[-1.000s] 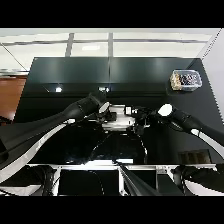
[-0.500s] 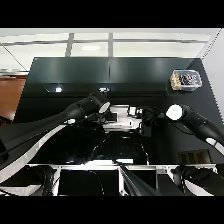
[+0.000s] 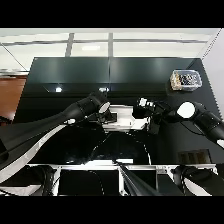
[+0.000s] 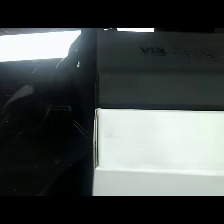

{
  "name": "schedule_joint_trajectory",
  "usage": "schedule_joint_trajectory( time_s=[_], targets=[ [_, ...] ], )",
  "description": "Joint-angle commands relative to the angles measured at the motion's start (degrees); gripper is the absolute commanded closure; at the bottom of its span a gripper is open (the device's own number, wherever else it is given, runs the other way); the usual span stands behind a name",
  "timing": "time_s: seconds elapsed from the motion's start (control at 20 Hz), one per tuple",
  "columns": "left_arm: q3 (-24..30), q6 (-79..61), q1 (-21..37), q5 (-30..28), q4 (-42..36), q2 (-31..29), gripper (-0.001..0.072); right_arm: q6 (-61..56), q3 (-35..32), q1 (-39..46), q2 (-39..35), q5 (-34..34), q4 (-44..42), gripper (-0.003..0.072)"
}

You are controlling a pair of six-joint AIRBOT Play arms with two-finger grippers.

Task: Fold the box and place the chain.

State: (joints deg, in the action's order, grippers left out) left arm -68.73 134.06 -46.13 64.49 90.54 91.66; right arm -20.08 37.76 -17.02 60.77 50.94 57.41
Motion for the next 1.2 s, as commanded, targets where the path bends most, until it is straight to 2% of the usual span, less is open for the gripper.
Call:
schedule_joint_trajectory(
  time_s=[0.0, 0.05, 0.15, 0.35, 0.5, 0.55, 0.65, 0.7, 0.8, 1.0, 1.15],
  targets=[
    [0.0, -0.1, 0.3, 0.0, 0.2, 0.0, 0.0679, 11.8, 0.0, 0.8, 1.4, -2.5, -6.3, 0.0056],
    [0.0, -0.1, 0.2, 0.0, 0.2, 0.0, 0.0679, 14.5, 0.0, 0.8, 2.5, -2.8, -8.2, 0.0059],
    [0.0, -0.1, 0.2, 0.0, 0.1, 0.0, 0.0679, 19.6, 0.0, 0.4, 5.2, -2.4, -9.6, 0.0151],
    [0.0, -0.1, 0.2, 0.1, 0.1, 0.0, 0.0679, 22.2, 0.0, -2.3, 8.1, -1.7, -9.7, 0.0151],
    [0.0, -0.1, 0.2, 0.0, 0.1, 0.0, 0.0679, 25.2, 0.0, -4.4, 9.2, -4.6, -10.9, 0.0155],
    [0.0, -0.1, 0.2, 0.1, 0.0, 0.0, 0.0679, 25.3, 0.0, -5.0, 9.3, -6.5, -11.0, 0.0291],
    [0.0, -0.1, 0.2, 0.1, 0.0, 0.0, 0.0679, 25.3, 0.0, -5.9, 9.3, -7.9, -11.1, 0.0515],
    [0.0, -0.1, 0.2, 0.1, 0.0, 0.0, 0.0679, 25.3, 0.0, -6.1, 9.3, -7.5, -11.4, 0.0564],
    [0.0, -0.1, 0.2, 0.1, 0.0, 0.0, 0.0679, 24.5, 0.0, -6.3, 9.3, -7.1, -13.4, 0.056],
    [0.0, -0.1, 0.2, 0.0, 0.0, 0.0, 0.0679, 24.3, 0.0, -6.3, 10.0, -8.4, -23.6, 0.0559],
    [0.0, -0.1, 0.2, 0.0, 0.0, 0.0, 0.0679, 24.1, 0.0, -6.3, 11.2, -8.3, -25.4, 0.0559]
  ],
)
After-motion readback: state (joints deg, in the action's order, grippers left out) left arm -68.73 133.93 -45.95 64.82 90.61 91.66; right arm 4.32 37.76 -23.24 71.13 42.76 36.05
